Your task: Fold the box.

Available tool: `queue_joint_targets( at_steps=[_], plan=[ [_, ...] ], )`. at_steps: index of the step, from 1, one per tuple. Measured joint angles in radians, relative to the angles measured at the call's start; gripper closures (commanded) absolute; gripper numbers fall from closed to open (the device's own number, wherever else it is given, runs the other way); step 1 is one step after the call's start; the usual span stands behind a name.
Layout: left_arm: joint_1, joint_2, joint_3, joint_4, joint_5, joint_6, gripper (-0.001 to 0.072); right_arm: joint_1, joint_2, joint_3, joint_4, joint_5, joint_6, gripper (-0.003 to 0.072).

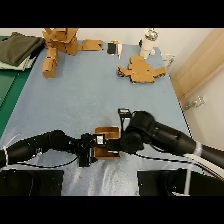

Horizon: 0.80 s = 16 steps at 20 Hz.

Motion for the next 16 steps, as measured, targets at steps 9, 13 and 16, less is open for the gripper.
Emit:
queue_joint_targets(
  at_steps=[9,13,16],
  plan=[
    [0.0,0.0,0.0,0.0,0.0,0.0,0.0188,-0.601,-0.049,-0.087,0.227,0.23,-0.608,0.0683],
    [0.0,0.0,0.0,0.0,0.0,0.0,0.0189,-0.738,-0.278,-0.072,0.692,0.317,-1.139,0.0685],
    [0.0,0.0,0.0,0.0,0.0,0.0,0.0189,-0.735,-0.387,-0.067,0.915,0.228,-1.457,0.0684]
  ],
)
